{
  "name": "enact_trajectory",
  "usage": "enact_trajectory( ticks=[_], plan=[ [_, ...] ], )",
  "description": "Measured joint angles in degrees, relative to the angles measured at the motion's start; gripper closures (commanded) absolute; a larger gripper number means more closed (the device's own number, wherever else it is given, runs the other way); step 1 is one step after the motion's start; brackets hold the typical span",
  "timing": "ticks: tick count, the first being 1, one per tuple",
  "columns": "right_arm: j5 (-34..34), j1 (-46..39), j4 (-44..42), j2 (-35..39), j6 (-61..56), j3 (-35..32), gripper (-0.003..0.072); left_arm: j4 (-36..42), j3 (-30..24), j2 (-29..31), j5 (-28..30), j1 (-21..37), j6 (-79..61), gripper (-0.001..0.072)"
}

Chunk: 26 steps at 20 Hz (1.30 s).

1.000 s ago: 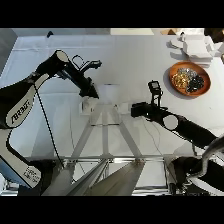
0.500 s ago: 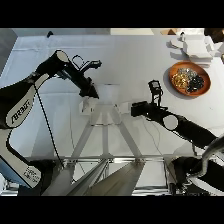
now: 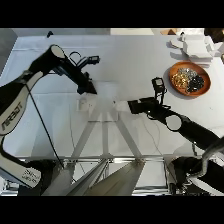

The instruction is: Fold the box and place the chain.

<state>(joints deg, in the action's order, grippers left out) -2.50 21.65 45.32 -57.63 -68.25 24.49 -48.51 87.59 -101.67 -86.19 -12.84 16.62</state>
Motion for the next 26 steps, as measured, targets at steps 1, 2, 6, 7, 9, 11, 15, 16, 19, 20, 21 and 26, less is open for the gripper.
enact_trajectory(
  ticks=[1, 2, 6, 7, 9, 11, 15, 16, 19, 20, 21, 26],
  plan=[
    [1.2, 0.0, 0.0, 1.2, 0.5, 0.0, -0.0008, 0.0, 0.0, 2.3, 0.6, 0.0, 1.2, 0.0710],
    [1.9, -0.3, 0.0, 2.5, 0.9, 0.0, -0.0008, -0.2, 0.0, 5.1, 0.9, 0.0, 2.7, 0.0711],
    [3.8, -4.2, 0.0, 8.3, 1.9, 0.0, -0.0008, -3.2, -3.1, 15.7, 3.2, 0.0, 7.5, 0.0712],
    [4.1, -6.0, 0.0, 9.9, 2.0, 0.0, -0.0008, -3.2, -5.4, 17.8, 5.2, 0.0, 7.5, 0.0710],
    [4.3, -9.8, -0.1, 12.9, 2.1, 0.0, -0.0007, -0.3, -11.5, 20.9, 9.4, 0.0, 5.3, 0.0706],
    [3.5, -13.7, -0.1, 15.4, 2.2, 0.0, -0.0006, 2.8, -16.8, 21.6, 12.3, -0.1, 1.7, 0.0705],
    [-1.0, -19.8, -0.1, 18.5, 2.3, 0.0, -0.0005, 5.6, -22.2, 19.3, 14.6, -0.6, -6.4, 0.0706],
    [-2.3, -20.8, -0.1, 18.8, 2.3, 0.0, -0.0005, 6.0, -22.8, 18.3, 15.5, -0.8, -8.9, 0.0706],
    [-6.2, -22.4, 0.0, 19.3, 2.3, 0.0, -0.0005, 6.5, -23.7, 15.8, 17.4, -1.7, -15.5, 0.0705],
    [-7.2, -22.8, 0.0, 19.5, 2.3, 0.0, -0.0005, 6.6, -23.9, 15.1, 18.1, -2.0, -16.9, 0.0705],
    [-8.0, -22.9, 0.0, 19.5, 2.3, 0.0, -0.0004, 6.7, -24.0, 14.4, 18.8, -2.3, -18.5, 0.0705],
    [-10.8, -23.3, 0.0, 19.6, 2.3, 0.0, -0.0004, 6.8, -24.2, 11.2, 20.3, -3.7, -23.8, 0.0704]
  ],
)
